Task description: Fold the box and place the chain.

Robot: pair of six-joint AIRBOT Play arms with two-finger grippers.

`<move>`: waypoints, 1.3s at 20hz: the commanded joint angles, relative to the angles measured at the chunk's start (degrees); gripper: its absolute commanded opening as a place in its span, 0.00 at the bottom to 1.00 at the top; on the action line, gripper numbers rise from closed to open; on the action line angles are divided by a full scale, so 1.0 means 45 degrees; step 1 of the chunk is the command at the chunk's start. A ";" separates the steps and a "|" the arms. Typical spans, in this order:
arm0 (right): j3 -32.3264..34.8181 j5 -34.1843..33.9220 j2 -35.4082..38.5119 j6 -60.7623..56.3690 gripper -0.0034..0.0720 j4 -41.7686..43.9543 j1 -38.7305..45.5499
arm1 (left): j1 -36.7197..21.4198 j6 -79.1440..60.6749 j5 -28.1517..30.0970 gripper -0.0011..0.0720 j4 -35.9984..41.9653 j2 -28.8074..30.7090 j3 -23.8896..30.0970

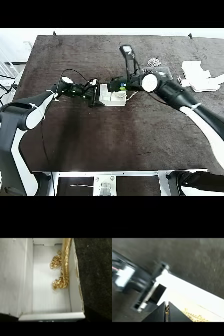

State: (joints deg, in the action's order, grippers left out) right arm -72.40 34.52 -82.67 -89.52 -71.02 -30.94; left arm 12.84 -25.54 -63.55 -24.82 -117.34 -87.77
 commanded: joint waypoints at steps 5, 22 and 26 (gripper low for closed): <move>0.0277 -0.1481 -0.1608 -0.0005 0.54 -0.0170 0.0253 | -0.0005 0.0000 0.0010 0.69 -0.0005 -0.0010 -0.0005; 0.1083 -0.2336 -0.2652 0.1180 0.74 0.2375 0.6547 | -0.0005 0.0000 0.0005 0.69 -0.0005 -0.0010 -0.0005; -0.0364 -0.2341 -0.4347 0.2497 0.72 0.4051 0.6353 | -0.0005 0.0000 0.0005 0.69 -0.0005 -0.0010 -0.0005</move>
State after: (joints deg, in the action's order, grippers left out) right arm -70.32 24.82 -97.08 -83.50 -60.05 -2.39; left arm 12.84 -25.52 -63.53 -24.84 -117.34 -87.77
